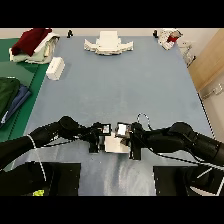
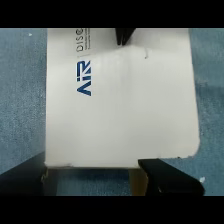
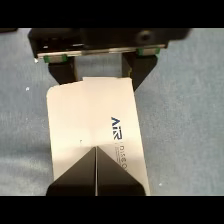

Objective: Fold the box.

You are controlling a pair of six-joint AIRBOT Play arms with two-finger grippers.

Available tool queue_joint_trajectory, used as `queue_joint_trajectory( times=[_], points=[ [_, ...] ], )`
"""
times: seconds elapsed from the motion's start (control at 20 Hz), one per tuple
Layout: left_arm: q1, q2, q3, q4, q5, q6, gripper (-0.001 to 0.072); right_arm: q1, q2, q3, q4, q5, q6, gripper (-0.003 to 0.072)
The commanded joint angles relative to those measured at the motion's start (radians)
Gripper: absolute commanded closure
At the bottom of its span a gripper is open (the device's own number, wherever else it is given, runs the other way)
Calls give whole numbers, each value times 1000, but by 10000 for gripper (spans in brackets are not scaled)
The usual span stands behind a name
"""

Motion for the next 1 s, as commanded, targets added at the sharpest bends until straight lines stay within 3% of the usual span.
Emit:
queue_joint_trajectory(
  times=[0.0,0.05,0.15,0.2,0.25,0.5,0.7,0.95],
  points=[
    [0,0,1,0,0,0,246,56,12,-9,-109,10,53,514],
    [0,0,1,0,0,0,246,65,12,-9,-109,10,54,381],
    [0,0,1,0,0,0,246,78,12,-9,-109,10,56,290],
    [0,0,1,0,0,0,246,80,12,-9,-109,11,56,205],
    [0,0,1,0,0,0,246,79,11,-9,-117,12,55,180],
    [0,0,1,0,0,0,246,79,-10,-8,-249,83,58,180],
    [0,0,1,0,0,0,246,124,-11,-8,-300,69,195,188],
    [0,0,1,0,0,0,246,304,-12,-9,-744,30,668,227]
  ],
)
